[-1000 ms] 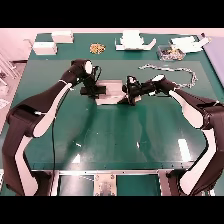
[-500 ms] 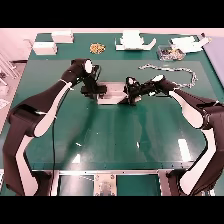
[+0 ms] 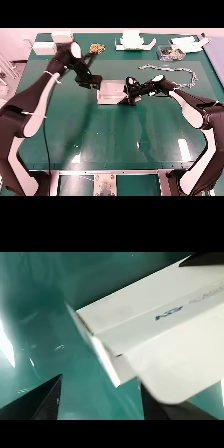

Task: Fold the box and place the chain.

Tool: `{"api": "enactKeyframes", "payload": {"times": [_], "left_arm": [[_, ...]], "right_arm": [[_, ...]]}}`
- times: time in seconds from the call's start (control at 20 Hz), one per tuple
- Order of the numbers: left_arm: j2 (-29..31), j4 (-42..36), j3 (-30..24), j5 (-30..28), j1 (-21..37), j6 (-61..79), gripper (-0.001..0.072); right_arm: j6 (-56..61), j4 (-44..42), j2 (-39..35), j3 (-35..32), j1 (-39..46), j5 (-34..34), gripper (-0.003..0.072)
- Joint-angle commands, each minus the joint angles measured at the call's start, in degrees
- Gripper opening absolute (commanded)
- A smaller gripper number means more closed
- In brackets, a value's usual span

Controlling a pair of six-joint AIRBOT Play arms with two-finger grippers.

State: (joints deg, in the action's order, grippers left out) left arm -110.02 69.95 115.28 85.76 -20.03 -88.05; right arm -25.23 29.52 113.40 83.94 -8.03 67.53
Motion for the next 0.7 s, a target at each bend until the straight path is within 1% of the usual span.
{"api": "enactKeyframes", "payload": {"times": [0.0,0.1,0.2,0.25,0.3,0.4,0.45,0.5,0.55,0.6,0.65], "left_arm": [[1.75,-1.44,0.20,5.64,4.63,10.82,0.0539],[1.79,-2.82,-1.40,5.90,7.45,21.57,0.0539],[1.79,-9.27,-4.46,3.67,9.75,34.60,0.0539],[1.79,-12.13,-6.69,1.66,10.58,41.90,0.0539],[1.79,-13.46,-9.11,0.13,11.10,47.76,0.0538],[1.79,-13.88,-13.33,-0.70,11.30,52.17,0.0537],[1.79,-16.72,-14.62,-0.98,10.99,52.22,0.0536],[1.79,-21.18,-16.09,-2.86,10.95,54.97,0.0538],[1.79,-25.42,-18.10,-4.57,10.97,64.43,0.0539],[1.79,-29.09,-20.20,-6.62,11.34,76.63,0.0604],[1.79,-33.75,-22.93,-8.50,11.54,87.47,0.0720]], "right_arm": [[-0.04,-0.09,-0.02,0.02,-0.04,0.07,0.0520],[-0.04,-0.09,-0.02,0.02,-0.04,0.07,0.0521],[-0.04,-0.11,-0.02,0.02,-0.04,0.07,0.0521],[-0.04,-0.09,-0.02,0.02,-0.04,0.07,0.0520],[-0.04,-0.09,-0.02,0.02,-0.04,0.07,0.0521],[-0.04,-0.09,-0.02,0.02,-0.04,0.07,0.0520],[-0.04,-0.09,-0.02,0.00,-0.04,0.07,0.0520],[-0.04,-0.09,-0.02,0.02,-0.04,0.07,0.0520],[-0.04,-0.09,-0.02,0.00,-0.04,0.07,0.0521],[-0.04,-0.09,-0.02,0.02,-0.04,0.07,0.0521],[-0.04,-0.09,-0.02,0.02,-0.04,0.07,0.0521]]}}
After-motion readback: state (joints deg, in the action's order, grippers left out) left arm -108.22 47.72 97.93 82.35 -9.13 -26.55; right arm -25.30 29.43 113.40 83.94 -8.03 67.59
